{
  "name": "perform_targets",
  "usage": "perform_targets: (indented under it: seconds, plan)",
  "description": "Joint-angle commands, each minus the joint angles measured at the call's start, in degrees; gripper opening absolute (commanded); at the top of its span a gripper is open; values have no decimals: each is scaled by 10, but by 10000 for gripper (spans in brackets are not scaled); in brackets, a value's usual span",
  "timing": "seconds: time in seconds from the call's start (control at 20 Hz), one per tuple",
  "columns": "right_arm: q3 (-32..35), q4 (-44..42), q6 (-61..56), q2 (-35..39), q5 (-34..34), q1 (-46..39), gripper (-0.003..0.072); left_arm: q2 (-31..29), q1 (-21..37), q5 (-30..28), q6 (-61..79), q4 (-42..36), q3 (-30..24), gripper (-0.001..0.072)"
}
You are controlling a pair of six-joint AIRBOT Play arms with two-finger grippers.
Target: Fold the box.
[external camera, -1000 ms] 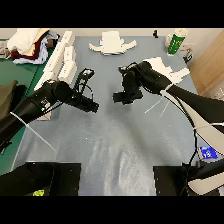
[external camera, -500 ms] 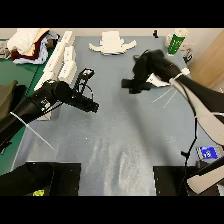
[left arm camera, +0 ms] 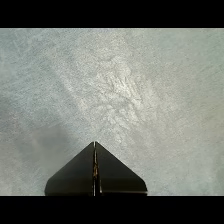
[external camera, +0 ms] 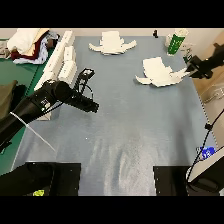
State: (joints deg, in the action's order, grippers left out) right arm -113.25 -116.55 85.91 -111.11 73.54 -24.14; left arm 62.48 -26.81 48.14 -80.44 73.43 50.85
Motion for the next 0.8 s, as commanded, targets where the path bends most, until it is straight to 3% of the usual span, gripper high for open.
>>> perform_targets:
  seconds: [0.0,0.2,0.25,0.4,0.75]
  plan:
    - [-23,-55,99,-63,-110,-83,381,0,0,0,0,0,0,13]
    - [-23,-84,166,-120,-172,-73,379,0,0,0,0,0,0,13]
    - [-23,-96,178,-130,-180,-70,341,0,0,0,0,0,0,14]
    - [-23,-139,226,-138,-177,-57,338,0,0,0,0,0,0,14]
    - [-52,-147,207,-134,-180,-47,338,0,0,0,0,0,0,14]
